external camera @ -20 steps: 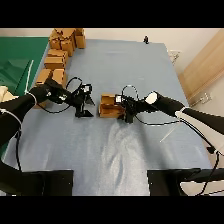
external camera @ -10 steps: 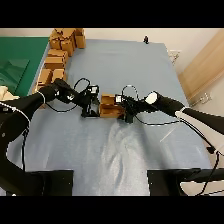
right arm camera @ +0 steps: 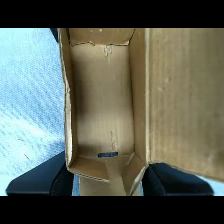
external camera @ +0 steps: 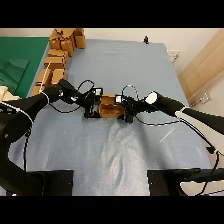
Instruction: Fold the box.
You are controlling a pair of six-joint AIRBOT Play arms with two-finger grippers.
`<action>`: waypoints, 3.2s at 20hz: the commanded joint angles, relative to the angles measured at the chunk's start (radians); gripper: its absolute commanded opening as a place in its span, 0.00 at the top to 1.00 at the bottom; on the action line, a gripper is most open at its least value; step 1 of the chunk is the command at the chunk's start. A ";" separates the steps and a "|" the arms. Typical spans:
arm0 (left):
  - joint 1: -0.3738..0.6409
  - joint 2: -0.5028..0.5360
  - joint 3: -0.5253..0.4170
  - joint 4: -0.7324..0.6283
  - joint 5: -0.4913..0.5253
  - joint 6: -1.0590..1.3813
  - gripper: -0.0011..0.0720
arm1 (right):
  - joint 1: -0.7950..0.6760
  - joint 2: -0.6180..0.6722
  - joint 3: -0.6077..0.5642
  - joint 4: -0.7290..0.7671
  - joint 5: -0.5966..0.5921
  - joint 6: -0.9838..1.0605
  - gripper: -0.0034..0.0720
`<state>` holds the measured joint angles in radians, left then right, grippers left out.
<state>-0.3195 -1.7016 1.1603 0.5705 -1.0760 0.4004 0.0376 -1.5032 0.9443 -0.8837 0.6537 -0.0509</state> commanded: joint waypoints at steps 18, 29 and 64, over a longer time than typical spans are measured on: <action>-0.021 -0.002 0.001 0.022 0.071 -0.052 0.05 | -0.001 0.000 0.000 0.000 0.000 0.001 0.36; -0.022 -0.002 0.001 0.047 0.047 -0.052 0.44 | -0.001 0.000 0.000 0.001 0.000 0.001 0.36; -0.023 -0.001 0.001 0.050 0.046 -0.106 0.44 | -0.067 0.012 0.173 0.460 0.142 0.407 0.95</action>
<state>-0.3420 -1.7027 1.1603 0.6170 -1.0294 0.2955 -0.0292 -1.3956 1.0431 -0.4591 0.8131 0.3412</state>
